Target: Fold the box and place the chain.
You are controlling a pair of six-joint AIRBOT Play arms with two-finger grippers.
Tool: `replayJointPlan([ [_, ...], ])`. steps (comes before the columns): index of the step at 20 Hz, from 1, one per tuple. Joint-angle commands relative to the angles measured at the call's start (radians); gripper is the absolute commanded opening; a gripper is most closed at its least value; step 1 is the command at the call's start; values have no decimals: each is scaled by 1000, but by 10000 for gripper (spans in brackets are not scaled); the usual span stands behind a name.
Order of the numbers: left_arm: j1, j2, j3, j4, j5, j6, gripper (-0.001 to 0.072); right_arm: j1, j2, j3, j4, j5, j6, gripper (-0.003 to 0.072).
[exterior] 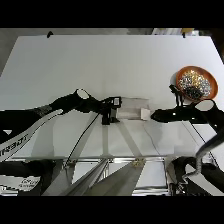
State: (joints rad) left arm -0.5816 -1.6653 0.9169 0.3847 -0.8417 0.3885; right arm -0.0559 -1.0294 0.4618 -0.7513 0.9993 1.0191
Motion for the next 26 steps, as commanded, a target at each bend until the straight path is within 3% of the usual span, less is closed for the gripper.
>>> replayJointPlan([
  [1, 0, 0, 0, 0, 0, 0, 270, 21, 56, 0, 82, 19, -44, 209],
  [4, 0, 0, 0, 0, 0, 0, 270, 82, 49, 0, 78, -24, -47, 209],
  [6, 0, 0, 0, 0, 0, 0, 270, 108, 44, 0, 70, -66, -16, 307],
  [8, 0, 0, 0, 0, 0, 0, 270, 125, 44, 0, 37, -98, 25, 341],
  [14, 0, 0, 0, 0, 0, 0, 270, 252, 42, 34, -114, -186, 234, 341],
  [19, 0, 0, 0, 0, 0, 0, 270, 410, -25, 149, -459, -153, 656, 342],
  [26, 0, 0, 0, 0, 0, 0, 270, 563, -194, 324, -736, 5, 1015, 344],
])
